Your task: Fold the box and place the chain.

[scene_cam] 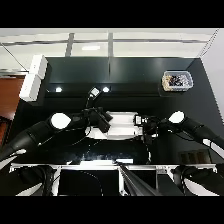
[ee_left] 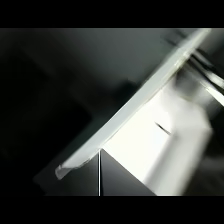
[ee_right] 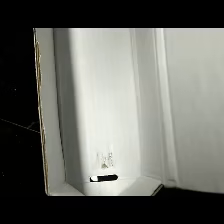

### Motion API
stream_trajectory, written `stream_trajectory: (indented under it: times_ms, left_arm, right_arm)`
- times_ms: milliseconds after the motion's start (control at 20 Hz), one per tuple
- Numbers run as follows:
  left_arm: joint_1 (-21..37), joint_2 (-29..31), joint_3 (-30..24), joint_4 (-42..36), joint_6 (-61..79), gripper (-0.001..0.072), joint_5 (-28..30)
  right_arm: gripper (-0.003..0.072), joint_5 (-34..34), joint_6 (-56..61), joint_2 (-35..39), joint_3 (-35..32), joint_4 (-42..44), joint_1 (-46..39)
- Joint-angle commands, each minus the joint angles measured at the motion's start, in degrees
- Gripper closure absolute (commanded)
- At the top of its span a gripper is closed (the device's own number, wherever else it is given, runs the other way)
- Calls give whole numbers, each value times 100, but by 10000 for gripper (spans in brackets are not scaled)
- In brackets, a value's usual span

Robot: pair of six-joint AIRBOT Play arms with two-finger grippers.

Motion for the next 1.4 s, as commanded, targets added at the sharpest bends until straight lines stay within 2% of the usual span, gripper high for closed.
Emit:
stream_trajectory:
  times_ms: [0,200,400,500,550,650,700,800,950,1100,1150,1200,1250,1350]
  left_arm:
    - [-61,-496,-26,197,9,685,739]
    - [-50,-824,46,586,7,685,289]
    - [146,-822,160,872,7,685,-970]
    - [352,-813,293,992,7,685,-1325]
    - [468,-780,367,1102,-2,684,-1320]
    - [761,-586,487,1141,-2,672,-1180]
    - [931,-413,535,1196,0,638,-1182]
    - [1255,57,542,1565,0,638,-1362]
    - [1604,765,444,2227,26,638,-2269]
    - [1534,942,-7,2251,636,638,-3034]
    - [1449,914,-197,2269,1005,559,-3016]
    - [1340,872,-391,2264,1488,242,-2800]
    - [1209,826,-560,2243,1825,4,-2343]
    - [955,697,-719,2245,2223,3,-1655]
  right_arm:
    - [210,0,0,0,-2,-2,2]
    - [209,0,0,0,-2,-4,2]
    - [209,0,0,0,-2,-2,2]
    - [209,0,0,0,-2,-2,2]
    - [209,0,0,0,-2,-2,2]
    - [209,0,0,0,-2,-2,2]
    - [209,0,0,0,-2,-2,2]
    - [209,0,0,0,-2,-2,2]
    - [209,0,0,0,-2,-4,2]
    - [209,7,0,0,-2,-2,2]
    - [209,7,0,0,-2,-2,2]
    - [210,7,0,0,-2,-4,2]
    - [210,7,0,0,-2,-4,2]
    - [209,7,0,0,-2,-2,2]
